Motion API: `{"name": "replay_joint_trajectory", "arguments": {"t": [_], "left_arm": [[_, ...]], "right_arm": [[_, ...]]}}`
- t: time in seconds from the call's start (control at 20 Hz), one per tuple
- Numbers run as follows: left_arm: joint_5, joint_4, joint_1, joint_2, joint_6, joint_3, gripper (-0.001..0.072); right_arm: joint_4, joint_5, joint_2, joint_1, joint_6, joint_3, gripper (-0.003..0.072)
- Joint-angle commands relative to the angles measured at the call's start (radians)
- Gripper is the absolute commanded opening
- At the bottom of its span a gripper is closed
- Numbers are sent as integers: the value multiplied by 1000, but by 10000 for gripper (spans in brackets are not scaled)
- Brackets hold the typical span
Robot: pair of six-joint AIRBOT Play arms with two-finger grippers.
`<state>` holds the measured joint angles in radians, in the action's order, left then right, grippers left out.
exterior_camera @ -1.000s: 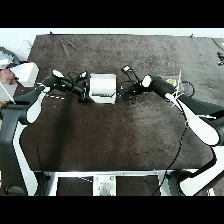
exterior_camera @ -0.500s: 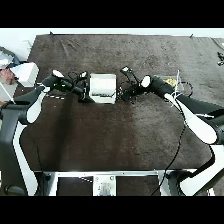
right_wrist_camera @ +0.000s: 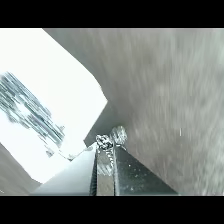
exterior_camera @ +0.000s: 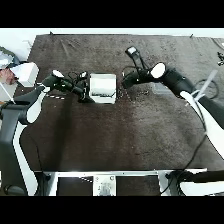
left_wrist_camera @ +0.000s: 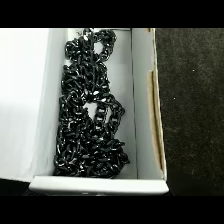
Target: Fold the box and place the chain.
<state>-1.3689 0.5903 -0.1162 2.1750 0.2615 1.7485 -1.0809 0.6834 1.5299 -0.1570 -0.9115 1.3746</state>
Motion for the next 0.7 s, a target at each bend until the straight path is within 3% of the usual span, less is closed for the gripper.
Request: {"name": "replay_joint_trajectory", "arguments": {"t": [0.0, 0.15, 0.65], "left_arm": [[0, 0, 0, -1, 0, 1, 370], [0, 0, 0, -1, 0, 1, 370], [0, 0, 0, -1, 0, 1, 370]], "right_arm": [[21, -72, -119, -54, -1, 1, -21], [19, -178, -161, -130, 0, 11, -22], [4, -286, -158, -264, 3, 179, -22]]}}
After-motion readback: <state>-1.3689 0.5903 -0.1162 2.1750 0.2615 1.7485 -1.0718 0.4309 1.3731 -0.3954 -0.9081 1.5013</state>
